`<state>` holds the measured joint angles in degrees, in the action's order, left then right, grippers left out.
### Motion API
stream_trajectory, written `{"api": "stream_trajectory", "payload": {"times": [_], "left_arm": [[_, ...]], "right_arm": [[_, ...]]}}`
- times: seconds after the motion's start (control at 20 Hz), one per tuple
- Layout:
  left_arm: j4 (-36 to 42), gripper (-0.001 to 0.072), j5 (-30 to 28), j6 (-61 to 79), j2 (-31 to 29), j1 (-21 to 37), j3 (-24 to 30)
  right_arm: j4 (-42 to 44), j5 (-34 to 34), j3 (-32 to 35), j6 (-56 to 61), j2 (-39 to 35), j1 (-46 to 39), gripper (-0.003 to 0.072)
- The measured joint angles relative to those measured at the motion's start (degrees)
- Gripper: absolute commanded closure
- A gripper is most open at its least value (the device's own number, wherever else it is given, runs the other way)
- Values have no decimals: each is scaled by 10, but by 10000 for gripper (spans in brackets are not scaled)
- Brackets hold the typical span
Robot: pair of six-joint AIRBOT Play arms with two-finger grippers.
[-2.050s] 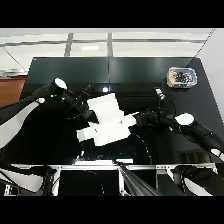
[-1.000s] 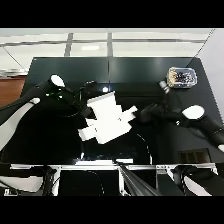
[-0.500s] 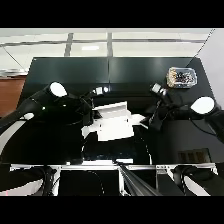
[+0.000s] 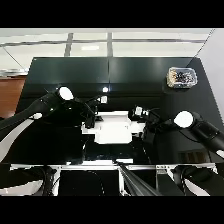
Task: Fold the box and place the chain.
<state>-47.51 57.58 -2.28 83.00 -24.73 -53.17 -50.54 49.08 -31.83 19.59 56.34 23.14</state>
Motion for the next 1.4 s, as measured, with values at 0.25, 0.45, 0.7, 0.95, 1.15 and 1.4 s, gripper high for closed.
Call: {"api": "stream_trajectory", "payload": {"times": [0.25,0.45,0.7,0.95,1.15,1.4], "left_arm": [[5,684,0,3,5,-1,0],[12,684,0,3,5,-1,0],[14,684,3,-22,5,-1,0],[15,684,11,-32,5,-1,0],[15,685,6,-35,5,-4,0],[-10,685,-29,-35,5,-26,0]], "right_arm": [[-3,-5,10,-82,11,25,-18],[17,-12,14,-119,36,57,-15],[44,-68,18,-141,65,86,-14],[45,-94,3,-151,68,87,-15],[40,-102,-24,-151,62,67,-15],[53,-106,-36,-150,60,26,-14]]}}
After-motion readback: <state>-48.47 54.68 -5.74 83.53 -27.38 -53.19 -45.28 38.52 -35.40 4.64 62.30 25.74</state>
